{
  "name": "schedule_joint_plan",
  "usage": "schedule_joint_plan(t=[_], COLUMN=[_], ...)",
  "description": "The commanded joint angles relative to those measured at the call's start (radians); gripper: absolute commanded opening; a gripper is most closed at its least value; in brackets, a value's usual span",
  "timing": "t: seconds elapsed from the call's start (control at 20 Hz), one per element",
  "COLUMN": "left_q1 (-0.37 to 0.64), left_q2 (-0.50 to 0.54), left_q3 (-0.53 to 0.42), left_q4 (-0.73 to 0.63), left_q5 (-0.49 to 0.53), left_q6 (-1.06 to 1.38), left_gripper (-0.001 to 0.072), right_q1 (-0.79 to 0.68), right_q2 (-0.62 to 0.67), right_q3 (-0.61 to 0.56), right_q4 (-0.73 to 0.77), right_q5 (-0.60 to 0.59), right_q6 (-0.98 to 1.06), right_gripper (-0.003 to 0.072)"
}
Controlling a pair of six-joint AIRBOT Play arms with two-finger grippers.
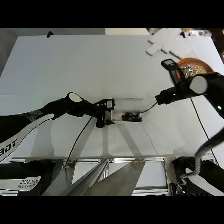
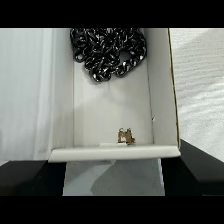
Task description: Fold the box and place the chain.
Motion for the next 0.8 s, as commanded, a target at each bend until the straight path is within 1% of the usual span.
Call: schedule_joint_plan(t=[0.0, 0.15, 0.25, 0.35, 0.5, 0.65, 0.75], left_q1=[0.0, 0.0, 0.0, 0.0, 0.0, 0.0, 0.0], left_q2=[0.001, 0.001, 0.001, 0.001, 0.001, 0.001, 0.001], left_q3=[0.001, 0.001, 0.001, 0.001, 0.001, 0.001, 0.001], left_q4=[0.0, 0.0, 0.0, 0.0, 0.0, 0.0, 0.0], left_q5=[0.0, 0.0, 0.0, 0.0, 0.0, 0.0, 0.0], left_q6=[0.0, 0.0, 0.0, 0.0, 0.0, 0.0, 0.0], left_gripper=[0.0033, 0.0033, 0.0033, 0.0033, 0.0033, 0.0033, 0.0033], right_q1=[0.031, 0.114, 0.185, 0.262, 0.356, 0.392, 0.396], right_q2=[0.183, 0.275, 0.291, 0.288, 0.272, 0.232, 0.182], right_q3=[0.001, 0.001, 0.001, 0.001, 0.001, 0.001, 0.001], right_q4=[0.11, 0.21, 0.278, 0.303, 0.303, 0.303, 0.304], right_q5=[0.045, 0.041, 0.008, -0.047, -0.125, -0.146, -0.156], right_q6=[-0.05, -0.095, -0.111, -0.115, -0.114, -0.114, -0.114], right_gripper=[0.0016, 0.0016, 0.0016, 0.0017, 0.0017, 0.0017, 0.0017])
